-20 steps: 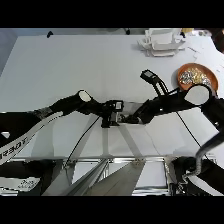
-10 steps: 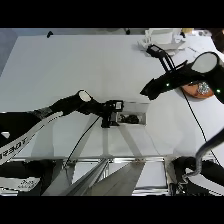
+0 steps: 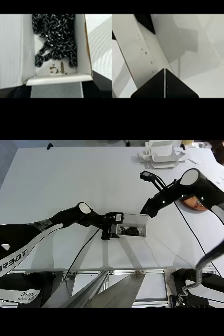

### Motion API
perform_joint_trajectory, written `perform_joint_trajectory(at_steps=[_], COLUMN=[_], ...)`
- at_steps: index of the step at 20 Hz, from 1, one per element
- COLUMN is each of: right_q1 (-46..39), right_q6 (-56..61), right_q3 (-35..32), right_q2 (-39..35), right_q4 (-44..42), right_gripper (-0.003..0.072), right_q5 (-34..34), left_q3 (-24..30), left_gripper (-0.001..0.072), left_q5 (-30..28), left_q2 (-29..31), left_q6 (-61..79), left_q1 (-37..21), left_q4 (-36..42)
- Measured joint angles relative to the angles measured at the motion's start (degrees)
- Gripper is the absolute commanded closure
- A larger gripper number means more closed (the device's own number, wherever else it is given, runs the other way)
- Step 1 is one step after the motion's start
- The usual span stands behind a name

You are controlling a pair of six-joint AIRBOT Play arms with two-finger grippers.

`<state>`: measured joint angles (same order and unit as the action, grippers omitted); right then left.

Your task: Fold the box and place the chain.

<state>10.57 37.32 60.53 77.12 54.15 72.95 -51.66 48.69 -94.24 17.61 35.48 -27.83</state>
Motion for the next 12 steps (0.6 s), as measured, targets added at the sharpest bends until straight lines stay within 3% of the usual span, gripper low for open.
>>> perform_joint_trajectory(at_steps=[5,7,11,12], right_q1=[0.0,0.1,2.0,3.0], right_q6=[-6.1,-7.5,-9.4,-9.9], right_q3=[-6.8,-9.1,-12.0,-12.5], right_q2=[-5.5,-8.7,-13.2,-13.8], right_q4=[-3.5,-4.3,-4.9,-4.6], right_gripper=[0.0663,0.0544,0.0456,0.0390], right_q5=[-3.3,-4.7,-6.8,-7.0], left_q3=[0.0,0.0,0.0,0.0], left_gripper=[0.0577,0.0577,0.0577,0.0577], left_q5=[0.0,0.0,0.0,0.0], left_q2=[0.0,0.0,0.0,0.0], left_q6=[0.0,0.0,0.0,0.0], left_q1=[0.0,0.0,0.0,0.0], left_q4=[0.0,0.0,0.0,0.0])
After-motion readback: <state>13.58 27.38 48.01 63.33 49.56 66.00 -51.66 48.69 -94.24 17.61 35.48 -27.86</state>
